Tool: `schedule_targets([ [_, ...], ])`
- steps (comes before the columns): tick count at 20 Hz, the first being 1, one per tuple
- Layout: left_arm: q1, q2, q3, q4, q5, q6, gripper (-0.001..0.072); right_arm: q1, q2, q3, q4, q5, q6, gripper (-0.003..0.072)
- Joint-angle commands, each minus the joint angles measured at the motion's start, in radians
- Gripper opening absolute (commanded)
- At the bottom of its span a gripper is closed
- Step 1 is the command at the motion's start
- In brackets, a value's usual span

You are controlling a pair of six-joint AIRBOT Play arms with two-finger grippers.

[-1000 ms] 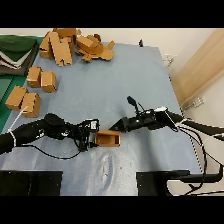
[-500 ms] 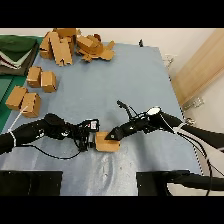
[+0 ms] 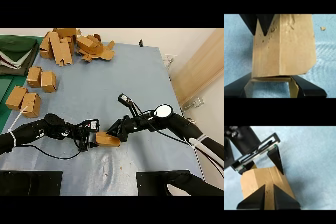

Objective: Fold the box.

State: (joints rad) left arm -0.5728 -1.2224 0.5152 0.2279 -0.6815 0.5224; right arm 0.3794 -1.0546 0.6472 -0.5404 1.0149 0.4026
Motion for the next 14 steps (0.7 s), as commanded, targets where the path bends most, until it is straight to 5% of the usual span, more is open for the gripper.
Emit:
schedule_targets([
  [1, 0.000, 0.000, 0.000, 0.000, 0.000, 0.000, 0.0457, 0.086, 0.071, -0.001, -0.143, -0.043, 0.000, 0.0243],
  [3, 0.000, 0.000, 0.000, 0.000, 0.000, 0.000, 0.0456, 0.160, 0.085, 0.000, -0.240, -0.029, 0.005, 0.0375],
  [9, 0.000, 0.000, 0.000, 0.000, 0.000, 0.000, 0.0456, 0.315, 0.082, 0.000, -0.610, -0.180, 0.110, 0.0376],
  [11, 0.000, 0.000, 0.000, 0.000, 0.000, 0.000, 0.0456, 0.333, 0.082, 0.001, -0.665, -0.220, 0.109, 0.0452],
  [14, 0.000, 0.000, 0.000, 0.000, 0.000, 0.000, 0.0456, 0.366, 0.082, 0.002, -0.705, -0.203, 0.117, 0.0457],
])
